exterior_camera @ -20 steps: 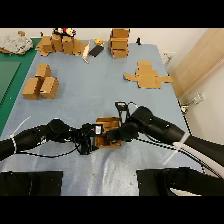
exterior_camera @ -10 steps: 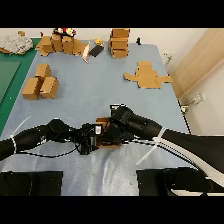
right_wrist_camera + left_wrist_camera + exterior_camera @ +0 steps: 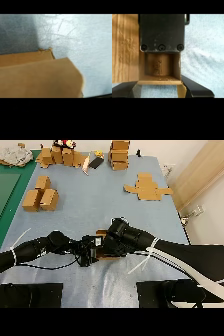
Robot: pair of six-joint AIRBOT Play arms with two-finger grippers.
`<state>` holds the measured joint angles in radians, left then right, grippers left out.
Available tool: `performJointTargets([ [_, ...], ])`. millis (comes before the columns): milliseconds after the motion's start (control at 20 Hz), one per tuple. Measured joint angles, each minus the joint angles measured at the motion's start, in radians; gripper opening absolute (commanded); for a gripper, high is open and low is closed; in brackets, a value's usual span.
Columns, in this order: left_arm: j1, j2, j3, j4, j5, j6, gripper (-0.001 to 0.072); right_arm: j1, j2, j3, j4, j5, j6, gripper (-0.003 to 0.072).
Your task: Fold the box.
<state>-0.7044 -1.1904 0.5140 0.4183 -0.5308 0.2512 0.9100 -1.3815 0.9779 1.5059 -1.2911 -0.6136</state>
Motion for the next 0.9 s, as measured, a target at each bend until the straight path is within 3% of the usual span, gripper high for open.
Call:
performJointTargets([
  [50, 0.0, 0.0, 0.0, 0.0, 0.0, 0.0, 0.0368, 0.0, -0.001, 0.0, -0.002, 0.0, 0.002, 0.0087],
  [100, 0.0, 0.0, 0.0, 0.0, 0.0, 0.0, 0.0368, -0.001, -0.001, 0.002, -0.003, 0.0, 0.002, 0.0022],
  [350, 0.0, 0.0, 0.0, 0.0, 0.0, 0.0, 0.0368, 0.0, -0.002, 0.003, 0.0, 0.003, 0.002, 0.0008],
  [400, 0.0, 0.0, 0.0, 0.0, 0.0, 0.0, 0.0368, 0.0, -0.002, 0.003, 0.001, 0.004, 0.002, 0.0066],
  [500, 0.0, 0.0, 0.0, 0.0, 0.0, 0.002, 0.0369, 0.001, -0.004, 0.003, 0.005, 0.019, 0.002, 0.0286],
  [650, 0.0, 0.0, 0.0, 0.002, 0.0, 0.005, 0.0368, 0.002, -0.003, 0.01, 0.012, 0.018, -0.004, 0.0318],
  [700, 0.0, 0.0, 0.0, 0.002, 0.0, 0.004, 0.0368, 0.001, -0.002, 0.014, 0.01, 0.011, -0.004, 0.0381],
  [900, 0.0, 0.0, 0.0, 0.001, 0.001, 0.004, 0.0369, 0.001, 0.001, 0.037, -0.006, -0.041, -0.007, 0.0386],
])
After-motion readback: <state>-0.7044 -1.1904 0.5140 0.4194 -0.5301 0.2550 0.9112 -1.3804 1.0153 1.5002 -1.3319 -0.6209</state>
